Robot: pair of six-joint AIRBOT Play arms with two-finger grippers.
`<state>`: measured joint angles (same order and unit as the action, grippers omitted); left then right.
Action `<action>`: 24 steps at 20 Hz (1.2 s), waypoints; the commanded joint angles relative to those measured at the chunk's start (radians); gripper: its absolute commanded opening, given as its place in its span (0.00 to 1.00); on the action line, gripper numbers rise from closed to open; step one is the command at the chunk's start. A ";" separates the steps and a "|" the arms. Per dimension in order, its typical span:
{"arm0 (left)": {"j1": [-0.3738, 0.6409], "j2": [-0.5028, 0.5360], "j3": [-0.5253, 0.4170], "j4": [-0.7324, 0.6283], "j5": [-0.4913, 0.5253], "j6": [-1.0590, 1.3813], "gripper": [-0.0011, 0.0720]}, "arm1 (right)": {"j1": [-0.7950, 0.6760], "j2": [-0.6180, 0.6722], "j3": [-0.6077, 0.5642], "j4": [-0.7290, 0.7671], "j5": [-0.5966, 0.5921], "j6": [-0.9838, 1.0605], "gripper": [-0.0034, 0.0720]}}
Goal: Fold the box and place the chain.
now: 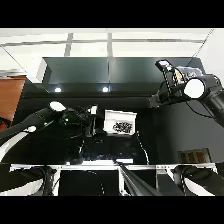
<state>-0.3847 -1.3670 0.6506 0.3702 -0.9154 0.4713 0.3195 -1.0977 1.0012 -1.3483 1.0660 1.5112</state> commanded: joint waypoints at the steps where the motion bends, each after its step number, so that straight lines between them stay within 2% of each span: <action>1: -0.011 -0.003 0.001 0.004 -0.002 0.001 0.98 | 0.000 0.000 0.000 0.009 -0.004 0.000 0.43; 5: -0.029 -0.003 0.003 0.035 0.006 0.000 0.97 | 0.000 0.000 0.000 0.010 -0.016 0.000 0.43; 6: -0.034 -0.003 0.003 0.037 0.018 -0.005 0.90 | 0.000 0.000 0.000 0.010 -0.017 0.000 0.43; 7: -0.041 -0.003 0.003 0.037 0.027 -0.013 0.74 | 0.000 0.000 0.000 0.010 -0.017 0.000 0.43; 8: -0.042 -0.003 0.003 0.037 0.032 -0.026 0.66 | 0.000 0.000 0.000 0.010 -0.017 0.000 0.43; 9: -0.042 -0.003 0.004 0.034 0.044 -0.067 0.66 | 0.000 0.000 0.000 0.011 -0.022 0.001 0.51; 10: -0.042 -0.003 0.004 0.037 0.058 -0.117 0.66 | 0.000 0.000 0.000 0.016 -0.031 0.006 0.88; 11: -0.041 -0.003 0.004 0.046 0.070 -0.156 0.63 | 0.000 0.000 0.000 0.034 -0.040 0.002 0.97; 12: -0.041 -0.003 0.005 0.061 0.074 -0.168 0.55 | 0.000 0.000 0.000 0.053 -0.055 -0.002 0.97; 14: -0.041 -0.002 0.005 0.072 0.073 -0.168 0.55 | 0.000 -0.007 0.000 0.139 -0.086 -0.042 0.97; 17: -0.041 0.003 0.008 0.075 0.074 -0.167 0.56 | 0.000 -0.060 0.000 0.349 -0.108 -0.205 0.97; 20: -0.041 0.003 0.008 0.076 0.073 -0.167 0.56 | 0.000 -0.123 0.000 0.404 -0.127 -0.318 0.97; 22: -0.041 0.003 0.008 0.076 0.073 -0.166 0.55 | 0.000 -0.148 0.000 0.459 -0.089 -0.467 0.97; 24: -0.041 0.003 0.008 0.076 0.073 -0.165 0.55 | 0.000 -0.145 0.001 0.465 0.000 -0.695 0.97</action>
<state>-0.4255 -1.3647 0.6575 0.4416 -0.8459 0.3073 0.3195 -1.2240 1.0012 -0.9485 0.9859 1.0958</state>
